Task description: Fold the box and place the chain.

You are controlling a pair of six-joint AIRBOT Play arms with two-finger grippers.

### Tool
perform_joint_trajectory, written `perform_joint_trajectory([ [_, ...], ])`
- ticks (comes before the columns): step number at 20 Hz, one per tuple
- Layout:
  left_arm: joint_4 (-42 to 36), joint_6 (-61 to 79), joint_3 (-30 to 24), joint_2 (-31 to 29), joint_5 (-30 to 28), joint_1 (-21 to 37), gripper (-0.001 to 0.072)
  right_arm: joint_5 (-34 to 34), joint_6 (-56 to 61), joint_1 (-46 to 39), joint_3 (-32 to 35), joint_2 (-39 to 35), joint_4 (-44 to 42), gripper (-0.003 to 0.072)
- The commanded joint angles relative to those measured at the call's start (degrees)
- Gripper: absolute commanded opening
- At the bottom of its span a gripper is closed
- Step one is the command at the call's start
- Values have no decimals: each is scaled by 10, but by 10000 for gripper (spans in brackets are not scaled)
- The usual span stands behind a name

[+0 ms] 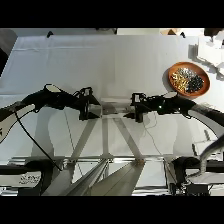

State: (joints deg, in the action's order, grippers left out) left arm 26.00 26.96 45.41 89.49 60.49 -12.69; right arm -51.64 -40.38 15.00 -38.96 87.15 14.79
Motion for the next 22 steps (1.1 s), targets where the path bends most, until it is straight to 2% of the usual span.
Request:
perform_joint_trajectory([
  [1,-25,-2,0,-11,-3,-4,703,0,0,0,0,0,0,407],
  [13,-16,-43,0,-22,-13,-35,701,0,0,0,0,0,0,407],
  [22,0,-40,0,-52,-11,-19,701,0,0,0,0,0,0,407],
])
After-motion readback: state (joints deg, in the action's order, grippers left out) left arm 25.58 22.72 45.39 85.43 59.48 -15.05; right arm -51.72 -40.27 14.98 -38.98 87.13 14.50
